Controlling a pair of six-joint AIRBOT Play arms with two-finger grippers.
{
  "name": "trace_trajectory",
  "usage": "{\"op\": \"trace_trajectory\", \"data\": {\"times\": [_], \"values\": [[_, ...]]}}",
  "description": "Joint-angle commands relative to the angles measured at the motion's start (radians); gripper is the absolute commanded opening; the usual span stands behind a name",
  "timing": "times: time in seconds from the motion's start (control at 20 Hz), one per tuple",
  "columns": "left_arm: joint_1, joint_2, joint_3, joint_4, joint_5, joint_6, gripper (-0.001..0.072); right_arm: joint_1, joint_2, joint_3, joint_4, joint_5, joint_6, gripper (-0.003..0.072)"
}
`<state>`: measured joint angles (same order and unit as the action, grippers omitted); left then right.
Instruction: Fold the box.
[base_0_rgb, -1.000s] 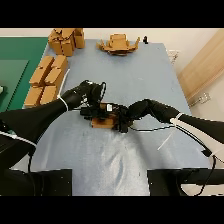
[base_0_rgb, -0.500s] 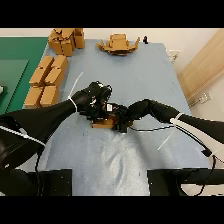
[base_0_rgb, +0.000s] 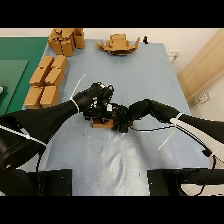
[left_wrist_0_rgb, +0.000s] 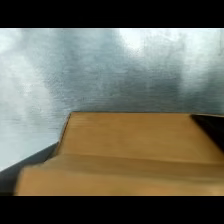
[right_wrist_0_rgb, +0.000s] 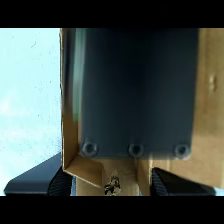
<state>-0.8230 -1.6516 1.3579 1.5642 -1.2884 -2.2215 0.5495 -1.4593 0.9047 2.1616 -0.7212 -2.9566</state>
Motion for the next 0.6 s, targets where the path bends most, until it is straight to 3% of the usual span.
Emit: {"op": "trace_trajectory", "data": {"times": [0.0, 0.05, 0.1, 0.15, 0.2, 0.55], "values": [[0.0, 0.0, 0.001, 0.003, -0.005, -0.004, 0.064, 0.001, 0.0, 0.0, 0.0, 0.001, 0.002, 0.0526], [0.0, 0.0, 0.001, 0.003, -0.006, -0.004, 0.0638, 0.001, 0.0, 0.0, 0.0, 0.001, 0.001, 0.0526], [0.0, 0.0, 0.001, 0.003, -0.012, -0.005, 0.0488, 0.001, 0.0, 0.0, 0.001, 0.001, 0.001, 0.0526], [0.0, 0.0, 0.001, 0.003, -0.016, -0.003, 0.0186, 0.001, 0.0, 0.0, 0.001, 0.001, 0.001, 0.0525], [0.0, 0.0, 0.001, 0.002, -0.017, 0.007, 0.0018, 0.001, 0.0, 0.0, 0.001, 0.001, 0.002, 0.0526], [0.001, 0.001, 0.001, -0.032, -0.029, 0.051, 0.0019, 0.001, 0.0, 0.0, 0.0, 0.002, 0.002, 0.0526]]}}
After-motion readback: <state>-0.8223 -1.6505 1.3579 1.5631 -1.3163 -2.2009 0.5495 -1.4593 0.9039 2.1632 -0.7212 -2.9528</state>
